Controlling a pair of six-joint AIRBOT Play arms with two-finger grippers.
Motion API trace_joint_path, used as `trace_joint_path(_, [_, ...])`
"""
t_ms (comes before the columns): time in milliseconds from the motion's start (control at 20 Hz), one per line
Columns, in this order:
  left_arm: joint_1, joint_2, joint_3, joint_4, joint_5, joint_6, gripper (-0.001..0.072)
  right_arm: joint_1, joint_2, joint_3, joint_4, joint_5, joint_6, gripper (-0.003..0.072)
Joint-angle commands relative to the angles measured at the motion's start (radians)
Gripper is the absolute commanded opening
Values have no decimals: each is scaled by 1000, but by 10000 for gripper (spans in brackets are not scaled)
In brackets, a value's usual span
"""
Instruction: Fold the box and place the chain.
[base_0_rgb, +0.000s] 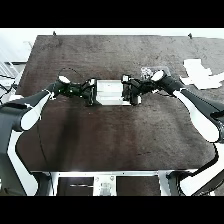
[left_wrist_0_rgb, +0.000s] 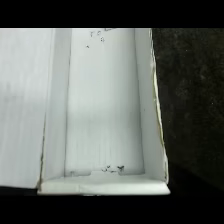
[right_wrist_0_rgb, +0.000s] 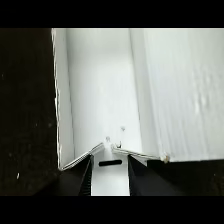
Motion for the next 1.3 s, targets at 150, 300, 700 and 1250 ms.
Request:
trace_joint_path(150, [-1, 0, 0, 0, 2, 0, 623, 11, -32, 0, 91, -16, -37, 285])
trace_joint_path(300, [-1, 0, 0, 0, 1, 0, 623, 11, -55, 0, 91, -19, -40, 387])
trace_joint_path(700, [-1, 0, 0, 0, 1, 0, 623, 7, -64, 0, 124, -25, -70, 584])
trace_joint_path(1250, [-1, 0, 0, 0, 2, 0, 623, -85, 122, 0, -63, 204, 288, 14])
